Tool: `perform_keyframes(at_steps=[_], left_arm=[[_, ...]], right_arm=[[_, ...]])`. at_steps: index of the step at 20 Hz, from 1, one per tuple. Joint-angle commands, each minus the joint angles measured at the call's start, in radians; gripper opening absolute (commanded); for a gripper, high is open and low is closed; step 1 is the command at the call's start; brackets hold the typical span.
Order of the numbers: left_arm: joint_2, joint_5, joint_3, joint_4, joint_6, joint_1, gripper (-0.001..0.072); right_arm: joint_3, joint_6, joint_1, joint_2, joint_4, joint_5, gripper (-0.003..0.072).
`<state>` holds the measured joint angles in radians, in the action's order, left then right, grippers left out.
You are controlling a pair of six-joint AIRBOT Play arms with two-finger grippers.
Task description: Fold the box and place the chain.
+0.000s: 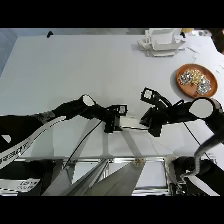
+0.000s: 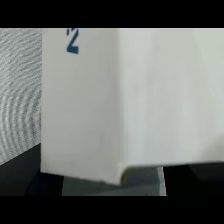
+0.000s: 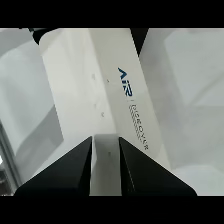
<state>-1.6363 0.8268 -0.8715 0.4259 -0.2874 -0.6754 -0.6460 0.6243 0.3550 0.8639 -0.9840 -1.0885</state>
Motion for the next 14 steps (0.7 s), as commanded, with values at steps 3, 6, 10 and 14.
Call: perform_keyframes(at_steps=[3,6,10,14], left_arm=[[0.000,0.000,-0.001,0.000,0.000,0.001,0.0010],[0.000,0.000,-0.001,0.000,0.000,0.001,0.0010],[0.000,0.000,-0.001,0.000,0.000,0.001,0.0010],[0.000,0.000,-0.001,0.000,0.000,0.000,0.0010]], right_arm=[[0.003,-0.010,0.001,-0.004,0.010,0.013,0.0272],[0.013,-0.032,0.001,0.000,-0.007,0.039,0.0273],[0.018,-0.031,0.001,0.000,-0.076,0.058,0.0277],[0.018,-0.032,0.044,0.000,-0.101,0.068,0.0277]])
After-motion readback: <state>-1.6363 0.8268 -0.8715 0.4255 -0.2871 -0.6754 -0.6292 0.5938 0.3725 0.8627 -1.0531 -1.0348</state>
